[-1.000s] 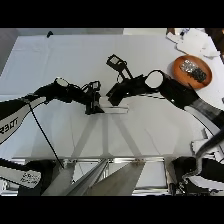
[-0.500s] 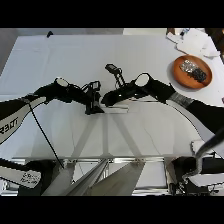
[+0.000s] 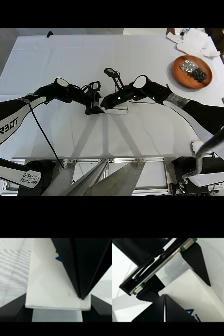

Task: Fold the box and place the chain.

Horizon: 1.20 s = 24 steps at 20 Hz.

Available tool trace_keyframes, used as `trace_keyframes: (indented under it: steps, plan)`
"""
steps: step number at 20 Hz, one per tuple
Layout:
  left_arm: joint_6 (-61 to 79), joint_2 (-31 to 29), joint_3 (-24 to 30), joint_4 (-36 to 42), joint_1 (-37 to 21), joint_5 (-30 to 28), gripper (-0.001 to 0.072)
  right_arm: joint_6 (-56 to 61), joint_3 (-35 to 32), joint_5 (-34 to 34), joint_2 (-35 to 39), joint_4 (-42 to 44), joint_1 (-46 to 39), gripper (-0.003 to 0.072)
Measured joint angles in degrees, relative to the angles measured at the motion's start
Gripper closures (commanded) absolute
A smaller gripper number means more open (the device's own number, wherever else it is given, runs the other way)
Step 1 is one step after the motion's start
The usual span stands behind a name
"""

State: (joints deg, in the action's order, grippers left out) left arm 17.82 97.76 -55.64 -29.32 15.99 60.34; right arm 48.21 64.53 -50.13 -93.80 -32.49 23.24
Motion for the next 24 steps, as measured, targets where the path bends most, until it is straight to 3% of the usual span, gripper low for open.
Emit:
trace_keyframes:
  steps: [9, 15, 24]
  plan:
    - [-0.33, 0.00, 0.02, 0.26, 0.00, -0.02, 0.0318, -0.02, -0.33, 1.01, 1.57, -0.59, 0.22, 0.0677]
    - [-0.24, 0.00, 0.00, 0.33, -0.02, -0.31, 0.0318, -1.38, -1.29, 4.48, 8.28, -0.15, -2.08, 0.0676]
    - [-0.07, 0.00, 0.00, 0.17, -0.02, -0.09, 0.0318, -2.12, -14.47, 5.64, 14.14, -0.04, -9.70, 0.0679]
